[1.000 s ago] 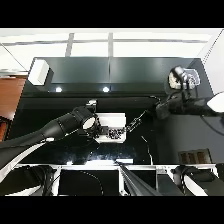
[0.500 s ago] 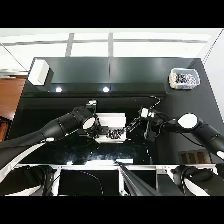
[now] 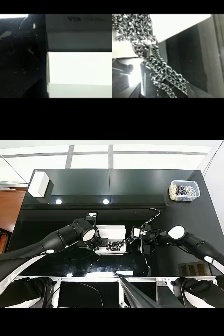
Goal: Fold the box and place the chain.
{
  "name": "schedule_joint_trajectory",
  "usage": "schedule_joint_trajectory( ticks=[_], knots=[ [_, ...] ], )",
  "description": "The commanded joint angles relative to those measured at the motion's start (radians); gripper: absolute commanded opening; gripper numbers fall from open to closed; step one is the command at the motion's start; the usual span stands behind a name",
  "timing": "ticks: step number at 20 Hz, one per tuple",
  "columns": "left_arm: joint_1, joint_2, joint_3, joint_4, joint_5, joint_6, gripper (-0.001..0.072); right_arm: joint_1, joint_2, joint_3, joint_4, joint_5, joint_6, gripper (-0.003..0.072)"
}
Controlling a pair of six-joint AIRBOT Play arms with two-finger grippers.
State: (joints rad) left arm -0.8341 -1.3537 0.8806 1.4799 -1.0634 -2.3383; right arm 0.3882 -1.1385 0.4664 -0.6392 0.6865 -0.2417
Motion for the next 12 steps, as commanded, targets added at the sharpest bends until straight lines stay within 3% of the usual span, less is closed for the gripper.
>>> schedule_joint_trajectory(
  ticks=[1,4,5,7,8,12],
  knots=[
    [0.0,0.0,0.001,0.0,-0.001,0.0,0.0028,0.028,-0.051,0.017,0.007,-0.047,-0.015,0.0702],
    [0.0,0.0,0.001,0.0,-0.001,0.0,0.0028,0.036,-0.069,0.02,-0.01,-0.07,0.016,0.0701],
    [0.0,0.0,0.001,0.0,0.0,0.0,0.0028,0.036,-0.069,0.02,-0.013,-0.072,0.03,0.0669],
    [0.0,0.0,0.001,0.0,0.0,0.0,0.0028,0.036,-0.068,0.02,-0.016,-0.066,0.033,0.0221],
    [0.0,0.0,0.001,0.0,0.0,0.0,0.0028,0.036,-0.066,0.02,-0.016,-0.062,0.04,0.0067],
    [0.0,0.0,0.001,0.0,0.002,0.0,0.0028,0.035,0.013,0.02,-0.064,-0.071,0.143,0.0046]
  ],
)
